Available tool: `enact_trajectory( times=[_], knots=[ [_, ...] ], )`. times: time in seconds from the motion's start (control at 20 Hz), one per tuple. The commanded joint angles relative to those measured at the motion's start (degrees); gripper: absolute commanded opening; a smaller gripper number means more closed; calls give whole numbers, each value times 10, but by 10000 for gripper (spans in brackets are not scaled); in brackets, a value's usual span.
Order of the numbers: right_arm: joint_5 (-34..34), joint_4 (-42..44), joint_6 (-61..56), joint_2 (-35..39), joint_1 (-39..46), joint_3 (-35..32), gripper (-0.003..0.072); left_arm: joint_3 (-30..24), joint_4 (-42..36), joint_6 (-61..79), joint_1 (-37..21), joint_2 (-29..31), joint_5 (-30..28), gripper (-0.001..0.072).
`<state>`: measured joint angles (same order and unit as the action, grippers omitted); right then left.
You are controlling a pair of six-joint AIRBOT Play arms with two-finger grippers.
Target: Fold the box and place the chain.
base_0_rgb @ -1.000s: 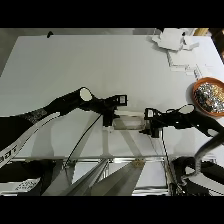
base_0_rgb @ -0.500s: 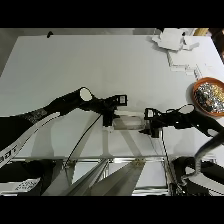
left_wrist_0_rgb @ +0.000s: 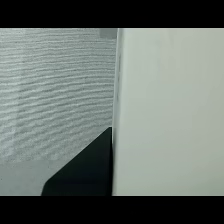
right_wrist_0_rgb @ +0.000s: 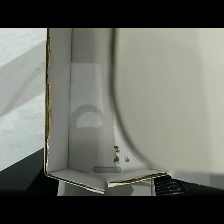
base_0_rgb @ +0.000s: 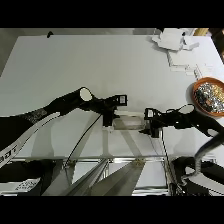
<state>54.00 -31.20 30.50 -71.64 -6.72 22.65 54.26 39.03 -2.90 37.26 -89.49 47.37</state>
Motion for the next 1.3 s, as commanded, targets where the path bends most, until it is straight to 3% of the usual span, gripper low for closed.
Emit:
enact_trajectory(
  times=[0.0, 0.55, 0.85, 0.9, 0.95, 1.05, 1.1, 1.25],
  knots=[
    [2, 0, 0, 0, -1, 0, 466, 0, 0, 0, 0, 0, 0, 12],
    [2, 0, 0, 0, -1, 0, 466, 0, 0, 0, 0, 0, 2, 11],
    [2, 0, 0, 0, -1, 0, 466, 0, 0, -1, 0, 0, 39, 14],
    [2, 0, 0, 0, -1, 0, 466, 0, 0, -1, 0, 0, 48, 50],
    [2, 0, 0, 0, -1, 0, 466, 0, 2, -1, 0, 0, 56, 157],
    [2, 0, 0, 0, -1, 0, 466, 0, 14, -1, 0, 1, 56, 520],
    [2, 0, 0, 0, -1, 0, 466, 0, 20, -2, 0, 2, 56, 584],
    [3, 0, 0, 0, -1, 0, 466, 0, 25, -20, -2, 11, 58, 583]
  ],
)
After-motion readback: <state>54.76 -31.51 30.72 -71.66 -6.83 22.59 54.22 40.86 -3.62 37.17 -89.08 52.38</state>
